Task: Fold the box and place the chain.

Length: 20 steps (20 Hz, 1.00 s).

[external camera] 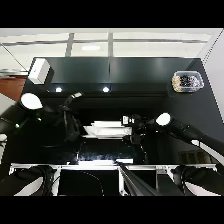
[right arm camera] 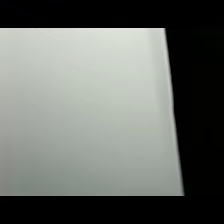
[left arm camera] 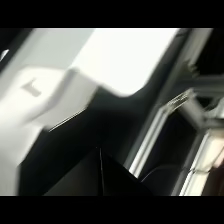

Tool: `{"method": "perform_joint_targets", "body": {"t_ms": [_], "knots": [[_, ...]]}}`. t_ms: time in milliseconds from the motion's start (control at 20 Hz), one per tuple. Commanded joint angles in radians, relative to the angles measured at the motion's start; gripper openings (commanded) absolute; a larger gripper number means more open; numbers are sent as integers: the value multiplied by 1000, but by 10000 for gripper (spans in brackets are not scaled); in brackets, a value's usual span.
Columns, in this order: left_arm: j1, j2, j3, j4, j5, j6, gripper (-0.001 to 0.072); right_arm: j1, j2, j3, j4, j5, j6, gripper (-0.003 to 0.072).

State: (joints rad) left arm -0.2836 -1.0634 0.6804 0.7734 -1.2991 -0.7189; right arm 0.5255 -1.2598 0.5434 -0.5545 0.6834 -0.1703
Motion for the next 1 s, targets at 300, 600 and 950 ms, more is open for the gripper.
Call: {"method": "perform_joint_targets", "body": {"t_ms": [300,600,950], "knots": [[-198,-4,-62,-314,789,-44,29,0,0,0,1,-4,1,536],[-238,-166,-61,-275,735,-44,28,0,0,0,1,-4,1,536],[-269,-224,-60,-258,730,-50,28,0,0,0,1,-4,1,536]]}}
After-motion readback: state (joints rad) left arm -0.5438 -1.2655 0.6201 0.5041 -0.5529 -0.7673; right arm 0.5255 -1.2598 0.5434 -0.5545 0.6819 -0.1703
